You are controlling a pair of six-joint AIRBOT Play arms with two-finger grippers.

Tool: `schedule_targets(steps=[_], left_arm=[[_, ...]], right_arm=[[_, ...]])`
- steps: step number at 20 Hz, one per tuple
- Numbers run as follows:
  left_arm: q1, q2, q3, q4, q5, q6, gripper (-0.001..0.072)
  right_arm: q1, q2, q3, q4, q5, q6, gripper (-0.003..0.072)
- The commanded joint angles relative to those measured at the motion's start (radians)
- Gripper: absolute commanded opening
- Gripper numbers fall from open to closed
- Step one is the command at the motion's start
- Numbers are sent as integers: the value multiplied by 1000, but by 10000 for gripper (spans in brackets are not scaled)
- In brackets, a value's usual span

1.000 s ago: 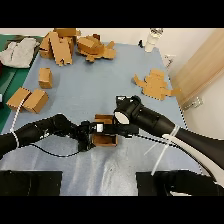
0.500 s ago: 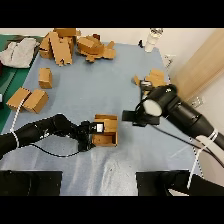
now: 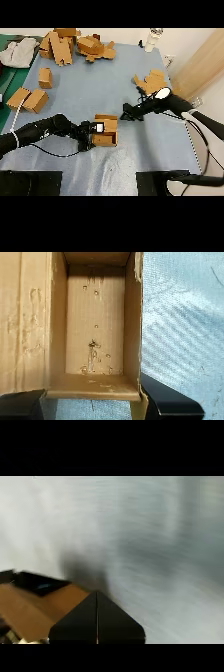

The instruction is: Fold the box.

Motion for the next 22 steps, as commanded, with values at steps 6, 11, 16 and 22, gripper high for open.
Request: schedule_targets(steps=[6, 11, 16, 22], left_arm=[[0, 0, 1, 0, -1, 0, 520], [0, 0, 1, 0, 1, 0, 520], [0, 0, 1, 0, 1, 0, 520], [0, 0, 1, 0, 0, 0, 520]], right_arm=[[47, -124, -46, 351, 282, -647, -1], [65, 6, -217, 301, 217, -739, -1], [161, 179, -307, 181, -22, -772, -1], [283, 418, -307, 168, -324, -908, 0]])
